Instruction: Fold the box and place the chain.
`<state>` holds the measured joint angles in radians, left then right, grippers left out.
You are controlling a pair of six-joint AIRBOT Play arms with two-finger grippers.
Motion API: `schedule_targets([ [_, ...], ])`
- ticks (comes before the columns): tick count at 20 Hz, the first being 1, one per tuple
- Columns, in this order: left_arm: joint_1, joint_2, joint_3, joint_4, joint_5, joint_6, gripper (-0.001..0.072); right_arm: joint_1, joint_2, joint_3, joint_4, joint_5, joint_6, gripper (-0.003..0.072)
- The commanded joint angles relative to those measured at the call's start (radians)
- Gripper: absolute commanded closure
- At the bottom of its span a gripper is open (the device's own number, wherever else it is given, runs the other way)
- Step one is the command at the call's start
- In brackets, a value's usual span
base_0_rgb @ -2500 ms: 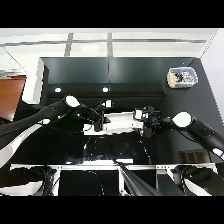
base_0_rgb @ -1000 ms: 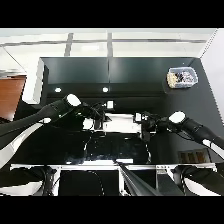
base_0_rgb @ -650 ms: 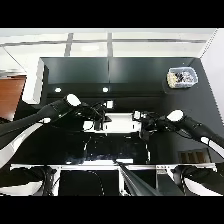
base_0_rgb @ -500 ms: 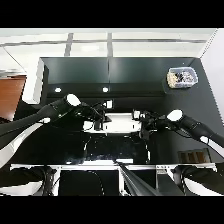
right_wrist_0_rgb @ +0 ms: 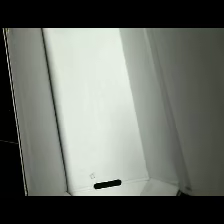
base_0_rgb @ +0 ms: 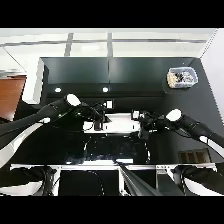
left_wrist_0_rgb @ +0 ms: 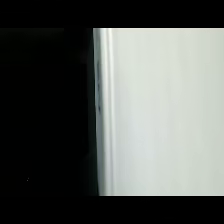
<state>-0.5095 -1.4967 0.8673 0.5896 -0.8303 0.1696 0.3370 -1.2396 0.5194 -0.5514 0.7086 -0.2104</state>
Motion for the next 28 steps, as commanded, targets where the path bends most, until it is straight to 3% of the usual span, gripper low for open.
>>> schedule_targets([
  [1,0.0,0.0,0.001,-0.003,-0.001,0.0,0.0685,0.019,-0.005,0.002,-0.037,-0.015,0.026,-0.0021],
  [10,-0.001,0.0,0.001,-0.003,-0.001,-0.001,0.0684,0.019,-0.005,0.002,-0.037,-0.018,0.027,-0.0019],
  [12,-0.001,0.0,0.001,-0.003,-0.001,-0.001,0.0684,0.019,-0.005,0.002,-0.037,-0.018,0.027,0.0155],
  [18,0.001,0.0,0.001,-0.003,0.0,-0.001,0.0684,0.019,-0.005,0.002,-0.037,-0.018,0.027,0.0158],
  [19,0.002,0.0,0.001,-0.002,0.0,-0.002,0.0683,0.019,-0.005,0.002,-0.037,-0.018,0.027,0.029],
  [20,0.002,0.0,0.001,-0.002,0.001,-0.002,0.0682,0.019,-0.005,0.002,-0.037,-0.018,0.027,0.033],
  [22,0.002,0.0,0.001,-0.002,0.007,-0.002,0.0672,0.019,-0.005,0.002,-0.037,-0.018,0.027,0.033],
  [25,0.003,0.006,0.002,0.002,0.011,-0.027,0.0435,0.019,-0.005,0.002,-0.037,-0.018,0.027,0.0331],
  [27,0.011,0.034,0.002,0.03,0.01,-0.104,0.0192,0.019,-0.005,0.002,-0.037,-0.018,0.027,0.033],
  [28,0.018,0.057,0.002,0.062,0.01,-0.164,0.0123,0.019,-0.005,0.002,-0.037,-0.018,0.027,0.0331],
])
